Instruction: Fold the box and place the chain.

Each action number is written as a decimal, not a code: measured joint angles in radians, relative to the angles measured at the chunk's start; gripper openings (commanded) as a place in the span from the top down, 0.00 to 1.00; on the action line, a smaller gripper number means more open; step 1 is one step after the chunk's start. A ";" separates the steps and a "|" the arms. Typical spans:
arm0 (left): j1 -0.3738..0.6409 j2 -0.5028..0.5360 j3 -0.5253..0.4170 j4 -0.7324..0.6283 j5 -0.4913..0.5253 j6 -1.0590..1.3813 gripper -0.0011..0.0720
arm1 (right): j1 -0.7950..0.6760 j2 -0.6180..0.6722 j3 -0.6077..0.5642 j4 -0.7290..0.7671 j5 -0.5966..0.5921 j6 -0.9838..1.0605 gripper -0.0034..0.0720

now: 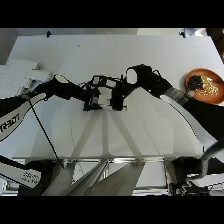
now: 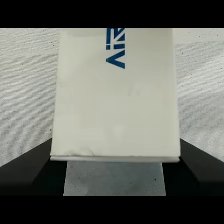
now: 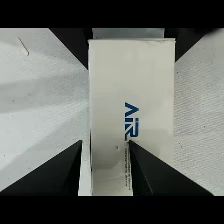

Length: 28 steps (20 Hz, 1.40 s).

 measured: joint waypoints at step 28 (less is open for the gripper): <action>0.001 0.000 0.000 0.000 0.000 0.000 0.60 | -0.218 0.144 -0.278 0.478 -0.051 0.116 0.94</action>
